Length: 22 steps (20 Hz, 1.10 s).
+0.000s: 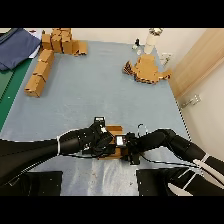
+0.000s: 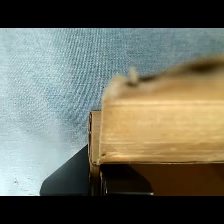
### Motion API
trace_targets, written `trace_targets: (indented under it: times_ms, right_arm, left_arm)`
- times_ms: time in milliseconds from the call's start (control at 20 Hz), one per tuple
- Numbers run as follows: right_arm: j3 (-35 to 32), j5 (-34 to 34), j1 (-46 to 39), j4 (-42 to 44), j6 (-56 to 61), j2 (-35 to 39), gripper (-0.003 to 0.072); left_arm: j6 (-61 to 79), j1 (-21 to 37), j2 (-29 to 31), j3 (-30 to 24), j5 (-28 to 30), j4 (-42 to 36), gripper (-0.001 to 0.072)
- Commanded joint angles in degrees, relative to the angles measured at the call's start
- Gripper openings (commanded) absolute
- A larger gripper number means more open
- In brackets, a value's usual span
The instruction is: Fold the box.
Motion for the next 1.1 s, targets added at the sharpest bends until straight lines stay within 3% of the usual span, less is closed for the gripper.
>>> trace_targets:
  times_ms: [0,100,150,200,700,1050]
  right_arm:
    - [-0.02,0.15,0.00,0.00,-0.09,0.02,0.0523]
    - [-0.02,0.15,0.00,0.00,-0.11,0.02,0.0523]
    - [-0.02,0.15,0.00,0.00,-0.09,0.02,0.0523]
    - [-0.02,0.15,0.00,0.00,-0.09,0.02,0.0522]
    - [-0.02,0.15,0.00,0.02,-0.09,0.02,0.0523]
    - [-0.02,0.15,0.00,-0.02,-0.09,0.02,0.0523]
  left_arm:
    - [0.11,-0.02,-0.07,0.07,0.31,-0.85,0.0013]
    - [0.44,-0.02,-0.07,0.04,0.28,-1.44,0.0047]
    - [0.96,-0.02,-0.07,0.07,0.26,-1.81,0.0292]
    - [0.94,0.00,-0.07,0.07,0.09,-2.58,0.0430]
    - [1.14,0.13,4.96,0.61,-1.75,-2.71,0.0429]
    - [1.11,0.31,8.63,0.66,-7.32,0.09,0.0429]
